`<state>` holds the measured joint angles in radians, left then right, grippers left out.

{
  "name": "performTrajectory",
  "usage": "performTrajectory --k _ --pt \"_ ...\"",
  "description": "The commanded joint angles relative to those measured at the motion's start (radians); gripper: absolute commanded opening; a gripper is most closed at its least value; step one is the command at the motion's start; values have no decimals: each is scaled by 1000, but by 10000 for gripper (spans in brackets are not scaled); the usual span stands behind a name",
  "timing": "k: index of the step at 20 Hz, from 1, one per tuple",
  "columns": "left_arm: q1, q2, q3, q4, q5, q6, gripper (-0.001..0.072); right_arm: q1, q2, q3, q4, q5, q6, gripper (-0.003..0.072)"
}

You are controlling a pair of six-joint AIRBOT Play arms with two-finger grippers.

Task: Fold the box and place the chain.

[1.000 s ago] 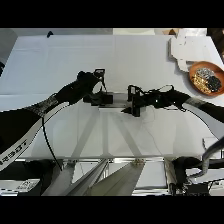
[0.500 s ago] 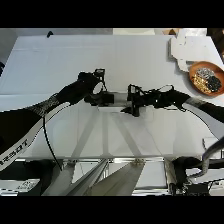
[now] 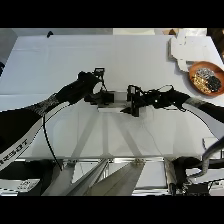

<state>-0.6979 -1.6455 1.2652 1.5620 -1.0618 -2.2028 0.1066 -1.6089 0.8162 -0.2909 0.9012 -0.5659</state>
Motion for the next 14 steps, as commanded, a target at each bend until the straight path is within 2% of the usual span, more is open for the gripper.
performTrajectory --k 1,4,5,6,7,12,13,14 --pt "1 -23 0 -11 -8 -5 397 0 1 0 -1 0 0 436" --pt "1 -41 0 -27 -16 -5 381 0 1 0 -1 0 0 436" --pt "2 -40 0 -27 -16 -5 286 0 1 0 -1 0 0 436" --pt "2 -39 0 -27 -16 -5 128 0 1 0 -1 0 0 436" --pt "1 -39 0 -27 -16 -4 9 0 1 0 -1 0 0 436" --pt "2 -39 0 -16 -43 -6 7 0 1 0 -1 0 0 436" --pt "1 -39 0 -17 -48 -6 20 0 1 0 -1 0 0 436" --pt "1 -38 0 -17 -54 -6 77 0 1 0 -1 0 0 436"
